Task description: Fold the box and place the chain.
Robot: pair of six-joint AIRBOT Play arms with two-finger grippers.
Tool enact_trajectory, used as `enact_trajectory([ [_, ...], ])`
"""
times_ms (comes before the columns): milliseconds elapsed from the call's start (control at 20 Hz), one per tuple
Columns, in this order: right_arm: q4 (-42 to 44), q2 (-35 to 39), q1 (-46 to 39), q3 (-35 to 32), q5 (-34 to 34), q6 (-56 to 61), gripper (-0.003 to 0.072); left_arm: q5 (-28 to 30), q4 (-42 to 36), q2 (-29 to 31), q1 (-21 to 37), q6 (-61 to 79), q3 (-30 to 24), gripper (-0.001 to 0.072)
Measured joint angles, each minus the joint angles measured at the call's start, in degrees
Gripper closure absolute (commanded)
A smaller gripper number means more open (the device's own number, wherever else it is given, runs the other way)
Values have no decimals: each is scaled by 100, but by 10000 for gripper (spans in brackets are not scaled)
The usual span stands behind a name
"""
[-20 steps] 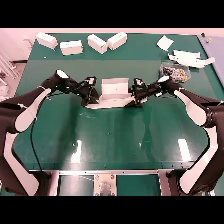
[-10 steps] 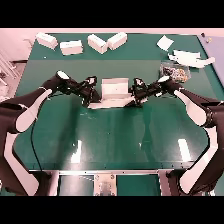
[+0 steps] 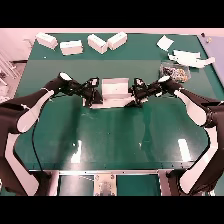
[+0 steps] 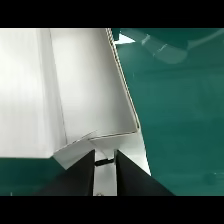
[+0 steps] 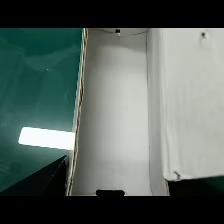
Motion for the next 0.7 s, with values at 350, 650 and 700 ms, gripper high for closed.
enact_trajectory([
  [350,9,0,0,0,0,-4,176,24,-356,-33,-44,-33,0,391],
  [650,-2,0,0,0,4,4,177,-140,-490,-151,-44,-328,0,92],
  [700,-2,0,0,0,4,4,177,-144,-498,-168,-44,-396,0,91],
])
